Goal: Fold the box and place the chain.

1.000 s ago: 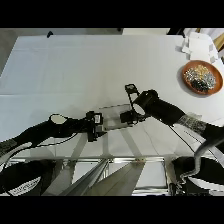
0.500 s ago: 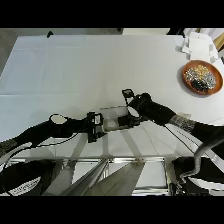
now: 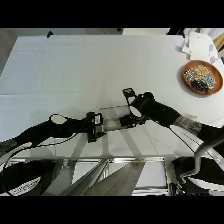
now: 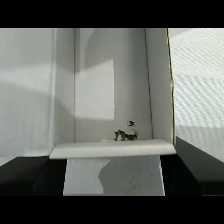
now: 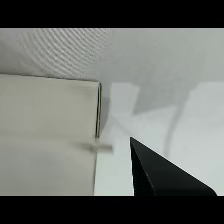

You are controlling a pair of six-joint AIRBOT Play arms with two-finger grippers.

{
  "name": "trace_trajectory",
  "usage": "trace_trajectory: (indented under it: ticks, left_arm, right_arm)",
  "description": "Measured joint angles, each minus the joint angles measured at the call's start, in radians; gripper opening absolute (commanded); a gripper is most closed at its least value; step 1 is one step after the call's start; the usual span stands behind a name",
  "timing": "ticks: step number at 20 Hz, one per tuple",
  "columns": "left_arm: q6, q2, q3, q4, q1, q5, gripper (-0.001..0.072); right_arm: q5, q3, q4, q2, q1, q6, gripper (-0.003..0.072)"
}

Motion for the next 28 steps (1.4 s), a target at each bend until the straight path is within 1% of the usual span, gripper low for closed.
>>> trace_trajectory:
  ticks: [2,5,7,9,12,15,17,19,20,23,24,25,28]
  left_arm:
    - [0.000,0.000,0.000,0.000,0.000,0.000,0.0068]
    - [0.000,0.000,0.000,-0.001,0.000,0.000,0.0068]
    - [0.000,0.000,0.000,-0.001,0.000,0.000,0.0068]
    - [0.000,0.000,0.000,-0.001,0.000,0.000,0.0068]
    - [0.000,0.000,0.000,-0.001,0.000,0.000,0.0068]
    - [0.000,0.000,0.000,-0.001,0.000,0.000,0.0068]
    - [0.000,0.000,0.000,-0.001,0.000,0.000,0.0068]
    - [0.000,0.000,0.000,-0.001,0.000,0.000,0.0068]
    - [0.000,0.000,0.000,-0.001,0.000,0.000,0.0068]
    - [0.000,0.000,0.000,-0.001,0.000,0.000,0.0068]
    - [0.000,0.000,0.000,0.000,0.000,0.000,0.0068]
    - [0.000,0.000,0.000,0.000,0.000,0.000,0.0068]
    - [0.000,0.000,0.000,0.000,0.000,0.000,0.0068]
  right_arm:
    - [0.023,0.000,-0.008,0.056,-0.010,-0.039,0.0361]
    - [0.083,0.007,-0.019,0.168,-0.042,-0.103,0.0359]
    - [0.112,0.027,-0.047,0.249,-0.089,-0.150,0.0359]
    - [0.141,0.066,-0.074,0.297,-0.175,-0.199,0.0360]
    - [0.152,0.144,-0.090,0.318,-0.388,-0.299,0.0356]
    - [0.099,0.222,-0.097,0.268,-0.649,-0.416,0.0355]
    - [0.049,0.267,-0.098,0.201,-0.806,-0.484,0.0350]
    - [-0.003,0.306,-0.098,0.114,-0.948,-0.536,0.0309]
    - [-0.024,0.319,-0.095,0.073,-1.001,-0.554,0.0309]
    - [-0.116,0.344,-0.082,-0.060,-1.111,-0.593,0.0309]
    - [-0.141,0.351,-0.078,-0.100,-1.130,-0.602,0.0303]
    - [-0.164,0.359,-0.074,-0.142,-1.144,-0.610,0.0273]
    - [-0.207,0.391,-0.072,-0.241,-1.165,-0.617,0.0251]
